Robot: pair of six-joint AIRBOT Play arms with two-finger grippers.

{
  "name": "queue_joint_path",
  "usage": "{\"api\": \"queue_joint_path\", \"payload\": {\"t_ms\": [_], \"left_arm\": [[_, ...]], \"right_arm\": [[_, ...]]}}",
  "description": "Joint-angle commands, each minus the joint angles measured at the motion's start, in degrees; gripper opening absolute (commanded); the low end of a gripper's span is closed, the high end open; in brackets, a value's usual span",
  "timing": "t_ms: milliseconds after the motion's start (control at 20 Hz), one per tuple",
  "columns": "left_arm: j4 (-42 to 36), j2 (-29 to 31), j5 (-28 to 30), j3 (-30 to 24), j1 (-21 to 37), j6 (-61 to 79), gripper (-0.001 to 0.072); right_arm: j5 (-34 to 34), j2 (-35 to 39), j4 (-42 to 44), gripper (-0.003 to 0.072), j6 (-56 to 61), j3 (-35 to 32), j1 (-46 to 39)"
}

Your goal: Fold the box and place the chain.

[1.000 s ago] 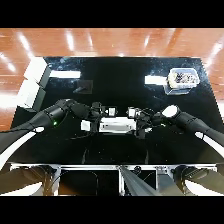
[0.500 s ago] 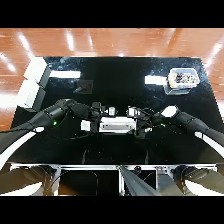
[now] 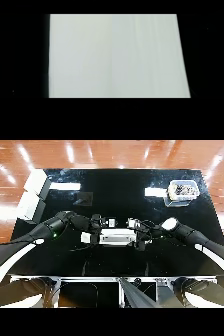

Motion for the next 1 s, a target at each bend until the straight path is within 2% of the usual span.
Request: {"api": "queue_joint_path", "payload": {"t_ms": [0,550,600,650,950], "left_arm": [[0.0,0.0,0.0,0.1,0.0,-0.1,0.0021],[0.0,0.0,0.0,0.1,0.0,-0.1,0.0021],[0.0,0.0,0.0,0.1,0.0,-0.1,0.0021],[0.0,0.0,0.0,0.1,0.0,-0.1,0.0021],[0.0,0.0,0.0,0.1,0.0,-0.1,0.0021]], "right_arm": [[-1.1,0.0,0.0,0.0701,0.7,-0.1,0.0],[-2.5,-0.1,0.2,0.0699,2.1,-0.1,0.1],[-2.3,-0.1,0.1,0.0588,2.0,-0.1,0.1],[-2.1,-0.1,0.0,0.0531,2.0,-0.1,0.1],[-2.1,-0.1,0.0,0.0530,2.0,-0.1,0.1]]}}
